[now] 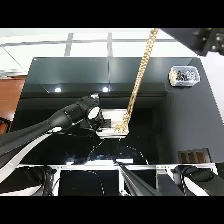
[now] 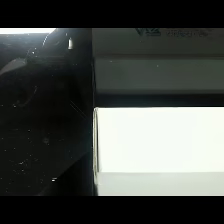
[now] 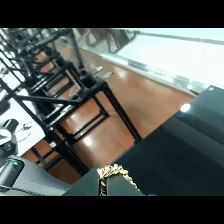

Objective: Fold the box and place the chain.

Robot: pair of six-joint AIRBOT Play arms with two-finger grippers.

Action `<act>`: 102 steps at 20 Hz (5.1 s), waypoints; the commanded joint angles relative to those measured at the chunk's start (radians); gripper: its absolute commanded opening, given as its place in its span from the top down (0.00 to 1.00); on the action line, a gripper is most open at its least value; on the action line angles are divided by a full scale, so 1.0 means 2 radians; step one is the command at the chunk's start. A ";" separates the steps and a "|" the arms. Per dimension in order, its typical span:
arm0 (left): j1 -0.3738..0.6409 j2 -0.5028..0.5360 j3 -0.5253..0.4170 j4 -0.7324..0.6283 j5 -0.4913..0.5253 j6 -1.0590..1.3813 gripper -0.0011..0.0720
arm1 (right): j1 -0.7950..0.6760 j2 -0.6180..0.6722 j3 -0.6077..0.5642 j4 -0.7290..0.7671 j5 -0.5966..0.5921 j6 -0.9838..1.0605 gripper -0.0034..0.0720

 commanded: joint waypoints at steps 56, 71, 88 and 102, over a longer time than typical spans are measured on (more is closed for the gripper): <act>0.242 0.443 -0.342 -0.163 0.198 0.450 0.16 | -0.029 -0.045 -0.348 -0.212 -0.056 0.053 0.58; 0.244 0.156 -0.258 -0.402 0.144 1.234 0.00 | -0.027 -0.045 -0.348 -0.212 -0.049 0.065 0.58; 0.226 0.092 -0.249 -0.496 0.150 1.321 0.00 | -0.027 -0.045 -0.348 -0.212 -0.047 0.065 0.58; 0.204 0.092 -0.249 -0.508 0.172 1.330 0.01 | -0.027 -0.045 -0.348 -0.212 -0.047 0.065 0.58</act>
